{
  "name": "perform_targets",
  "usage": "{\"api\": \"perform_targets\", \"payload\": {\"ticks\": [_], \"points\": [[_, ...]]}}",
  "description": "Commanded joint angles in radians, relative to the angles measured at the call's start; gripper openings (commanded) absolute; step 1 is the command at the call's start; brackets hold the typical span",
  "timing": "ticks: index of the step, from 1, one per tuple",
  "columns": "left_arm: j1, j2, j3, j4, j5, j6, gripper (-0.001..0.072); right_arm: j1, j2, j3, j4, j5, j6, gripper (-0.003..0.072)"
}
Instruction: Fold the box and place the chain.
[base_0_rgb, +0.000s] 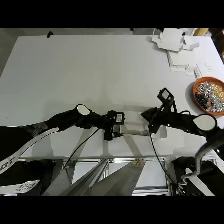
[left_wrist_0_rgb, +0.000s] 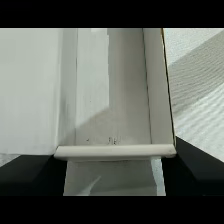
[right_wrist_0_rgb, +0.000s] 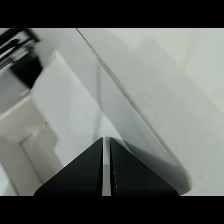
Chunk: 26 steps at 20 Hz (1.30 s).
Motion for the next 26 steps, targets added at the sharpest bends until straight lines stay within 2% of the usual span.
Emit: {"api": "perform_targets", "payload": {"ticks": [1, 3, 4, 5, 8, 10, 14, 18, 23, 25, 26], "points": [[0.000, 0.001, 0.000, 0.000, 0.000, 0.000, 0.0218, 0.001, 0.193, 0.000, -0.362, 0.143, -0.006, 0.0065], [0.000, 0.001, 0.000, 0.000, 0.000, 0.000, 0.0218, 0.001, 0.248, 0.000, -0.583, 0.250, -0.013, 0.0082], [0.000, 0.001, 0.000, 0.000, 0.000, 0.000, 0.0218, 0.001, 0.247, -0.002, -0.645, 0.292, -0.032, 0.0184], [0.000, 0.001, 0.000, 0.000, 0.001, 0.000, 0.0218, 0.001, 0.238, -0.008, -0.654, 0.320, -0.069, 0.0184], [0.000, 0.001, 0.000, 0.000, 0.000, 0.000, 0.0218, 0.001, 0.182, -0.048, -0.491, 0.304, -0.269, 0.0184], [0.000, 0.001, 0.000, 0.000, 0.000, 0.000, 0.0218, 0.001, 0.124, -0.069, -0.434, 0.249, -0.355, 0.0184], [0.000, 0.001, 0.000, 0.000, 0.000, 0.000, 0.0218, 0.001, 0.003, -0.069, -0.401, 0.150, -0.354, 0.0182], [0.000, 0.001, 0.000, 0.000, 0.000, 0.000, 0.0218, 0.001, -0.072, -0.069, -0.255, 0.135, -0.462, 0.0178], [0.000, 0.001, 0.000, 0.000, 0.000, 0.000, 0.0218, 0.001, -0.140, -0.069, -0.170, 0.093, -0.478, 0.0173], [0.000, 0.001, 0.000, 0.000, 0.001, 0.000, 0.0218, 0.001, -0.160, -0.069, -0.115, 0.093, -0.478, 0.0221], [0.000, 0.001, 0.000, 0.000, 0.000, 0.000, 0.0218, 0.001, -0.162, -0.069, -0.093, 0.093, -0.477, 0.0311]]}}
